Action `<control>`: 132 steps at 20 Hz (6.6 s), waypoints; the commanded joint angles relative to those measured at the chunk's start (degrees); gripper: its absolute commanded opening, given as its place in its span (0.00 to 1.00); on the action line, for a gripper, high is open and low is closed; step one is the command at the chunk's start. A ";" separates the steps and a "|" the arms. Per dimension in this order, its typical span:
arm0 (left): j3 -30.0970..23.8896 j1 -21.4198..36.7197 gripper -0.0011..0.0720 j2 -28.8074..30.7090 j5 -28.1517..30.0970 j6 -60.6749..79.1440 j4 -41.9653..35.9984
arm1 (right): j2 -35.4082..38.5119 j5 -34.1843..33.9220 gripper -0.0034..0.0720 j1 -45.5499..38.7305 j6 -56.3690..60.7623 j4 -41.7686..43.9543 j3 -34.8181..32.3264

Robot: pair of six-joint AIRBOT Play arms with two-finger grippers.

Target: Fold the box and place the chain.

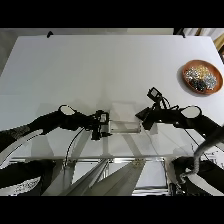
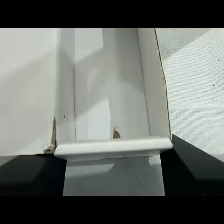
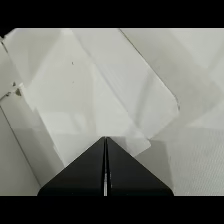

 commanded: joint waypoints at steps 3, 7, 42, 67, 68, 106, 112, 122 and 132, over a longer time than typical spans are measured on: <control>0.00 0.02 0.22 0.02 -0.02 0.20 0.04 | -2.71 0.46 0.07 0.00 0.17 0.22 0.07; 0.00 0.02 0.22 0.02 -0.02 0.20 0.04 | 2.73 0.70 0.07 -0.02 2.32 -1.01 2.43; 0.00 0.02 0.22 0.04 0.00 0.20 0.02 | 2.99 9.11 0.17 3.93 -23.41 -20.98 -0.09; 0.00 0.02 0.22 0.04 -0.02 0.20 0.04 | 3.02 2.38 0.11 8.76 -14.12 -20.50 -0.11; 0.00 0.02 0.22 0.04 -0.02 0.20 0.04 | 3.02 2.32 0.11 9.01 -14.23 -20.13 -0.11; 0.00 0.02 0.22 0.04 0.00 0.20 0.04 | 16.90 20.28 0.07 -16.90 61.57 -35.19 -0.24; 0.00 0.02 0.22 0.04 -0.02 0.20 0.04 | 5.01 20.46 0.06 -14.45 57.86 -31.47 -0.26; 0.00 0.02 0.22 0.04 -0.02 0.20 0.04 | 1.42 16.24 0.06 -7.23 56.43 -29.46 -0.24; 0.00 0.02 0.22 0.04 -0.02 0.20 0.04 | 4.02 14.01 0.07 -3.41 54.51 -25.75 -0.09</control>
